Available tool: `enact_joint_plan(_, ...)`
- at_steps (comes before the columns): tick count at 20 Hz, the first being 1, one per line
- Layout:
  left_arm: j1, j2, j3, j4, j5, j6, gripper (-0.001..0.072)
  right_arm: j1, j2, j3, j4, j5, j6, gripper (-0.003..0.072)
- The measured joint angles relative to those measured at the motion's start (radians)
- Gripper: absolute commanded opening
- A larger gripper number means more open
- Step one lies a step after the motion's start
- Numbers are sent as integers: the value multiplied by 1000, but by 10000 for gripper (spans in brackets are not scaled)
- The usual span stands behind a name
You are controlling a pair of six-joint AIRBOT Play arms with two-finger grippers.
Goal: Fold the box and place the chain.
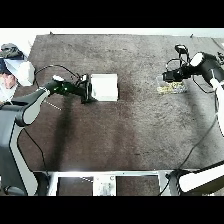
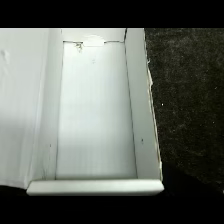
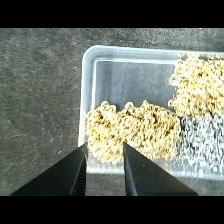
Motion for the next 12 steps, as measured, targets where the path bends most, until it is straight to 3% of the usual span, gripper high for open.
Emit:
enact_joint_plan(5,0,0,0,0,0,0,348,-14,-114,110,-31,110,-28,274)
enact_joint_plan(12,0,0,0,0,0,0,348,-17,-169,136,-45,188,-77,274)
